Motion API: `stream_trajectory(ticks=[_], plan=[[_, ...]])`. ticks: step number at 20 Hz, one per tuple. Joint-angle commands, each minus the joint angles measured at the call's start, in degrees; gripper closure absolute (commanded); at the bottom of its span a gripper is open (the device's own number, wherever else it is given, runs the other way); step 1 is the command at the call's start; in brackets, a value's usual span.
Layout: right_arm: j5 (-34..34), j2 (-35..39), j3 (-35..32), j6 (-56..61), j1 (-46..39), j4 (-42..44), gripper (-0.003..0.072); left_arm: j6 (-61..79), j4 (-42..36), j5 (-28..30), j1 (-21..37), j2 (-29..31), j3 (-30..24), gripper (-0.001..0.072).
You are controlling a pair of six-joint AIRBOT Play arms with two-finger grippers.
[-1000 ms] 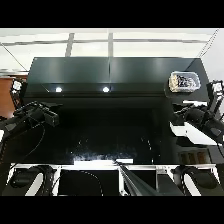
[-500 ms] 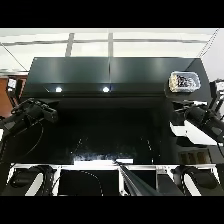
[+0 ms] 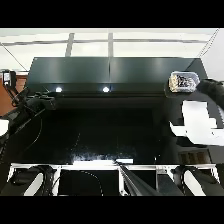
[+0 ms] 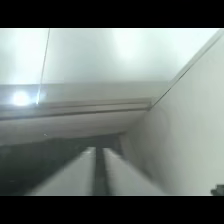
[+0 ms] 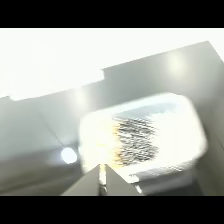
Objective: Fold the box and place the chain.
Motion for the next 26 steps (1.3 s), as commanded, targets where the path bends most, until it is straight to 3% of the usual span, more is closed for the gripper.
stream_trajectory(ticks=[1,2,4,6,8,11,13,15,18,20,24,25,26], plan=[[18.1,-15.6,13.9,5.2,-15.5,-4.0,0.0189,-0.3,-4.8,1.6,-0.1,-3.1,0.1,-0.0005],[25.6,-19.1,17.8,5.9,-19.4,-6.6,-0.0034,-0.3,-5.2,1.6,0.0,-3.1,0.2,-0.0006],[37.9,-24.4,24.3,8.4,-26.7,-15.4,-0.0034,-0.2,-5.1,1.1,0.0,-3.1,0.4,-0.0005],[44.7,-28.0,28.3,14.3,-32.7,-24.9,-0.0033,-0.2,-4.6,-0.2,0.0,-3.1,0.4,-0.0005],[49.2,-31.4,31.3,16.5,-38.1,-29.9,-0.003,0.3,-4.4,-2.4,0.0,-3.2,0.4,-0.0001],[50.3,-34.8,31.8,14.8,-42.2,-36.3,-0.0029,0.2,-4.4,-5.9,-0.5,-3.2,0.4,0.0001],[52.8,-36.8,31.8,1.8,-43.4,-30.6,-0.0028,0.2,-4.5,-6.2,-1.3,-3.3,0.4,0.0001],[58.6,-39.1,31.8,-12.1,-44.2,-18.7,-0.0028,0.2,-4.7,-6.1,-2.0,-3.3,0.4,0.0002],[61.5,-42.4,31.8,-13.2,-44.0,-16.2,-0.0019,0.2,-5.1,-6.2,-2.6,-3.3,0.4,0.0003],[63.1,-43.9,31.8,-13.4,-44.0,-16.6,0.0186,0.2,-5.1,-6.2,-2.7,-3.3,0.4,0.0003],[61.7,-44.0,32.1,-14.9,-44.0,-16.0,0.0212,0.2,-5.1,-6.2,-2.7,-3.3,0.4,0.0003],[61.2,-44.0,32.3,-14.9,-44.0,-16.0,0.0298,0.2,-5.1,-6.2,-2.7,-3.3,0.4,0.0003],[61.2,-44.0,32.5,-14.8,-44.0,-16.0,0.0433,0.2,-5.1,-6.2,-2.7,-3.3,0.4,0.0003]])
